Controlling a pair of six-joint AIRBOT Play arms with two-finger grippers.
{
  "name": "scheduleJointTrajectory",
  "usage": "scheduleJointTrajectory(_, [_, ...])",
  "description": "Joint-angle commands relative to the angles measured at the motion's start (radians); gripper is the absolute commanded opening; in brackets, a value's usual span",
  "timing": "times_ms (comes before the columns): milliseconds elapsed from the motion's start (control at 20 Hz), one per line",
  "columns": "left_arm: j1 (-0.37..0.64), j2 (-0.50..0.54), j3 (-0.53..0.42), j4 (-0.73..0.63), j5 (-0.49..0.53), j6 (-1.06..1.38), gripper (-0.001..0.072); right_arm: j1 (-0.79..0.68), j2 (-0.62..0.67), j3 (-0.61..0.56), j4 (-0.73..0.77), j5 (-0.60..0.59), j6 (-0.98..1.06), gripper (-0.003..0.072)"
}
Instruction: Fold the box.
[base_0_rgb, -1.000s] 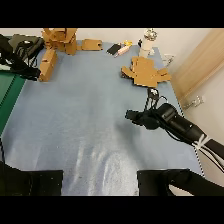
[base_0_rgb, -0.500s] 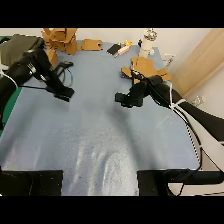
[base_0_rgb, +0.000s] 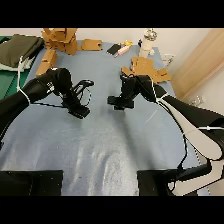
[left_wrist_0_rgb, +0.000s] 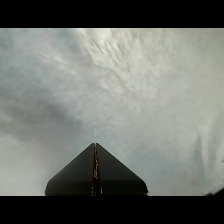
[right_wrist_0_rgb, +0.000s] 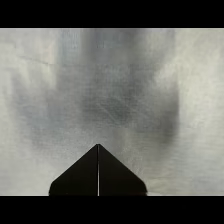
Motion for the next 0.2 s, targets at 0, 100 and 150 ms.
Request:
scheduleJointTrajectory(0, [-0.016, 0.004, -0.008, -0.002, -0.043, -0.003, 0.0012, 0.002, -0.009, 0.005, 0.004, -0.025, -0.004, 0.0005])
scheduleJointTrajectory(100, [-0.017, 0.004, -0.008, -0.002, -0.042, -0.003, 0.0012, 0.002, -0.009, 0.005, 0.004, -0.026, -0.004, 0.0005])
scheduleJointTrajectory(150, [-0.017, 0.004, -0.008, -0.002, -0.042, -0.003, 0.0012, 0.002, -0.009, 0.005, 0.004, -0.025, -0.004, 0.0006])
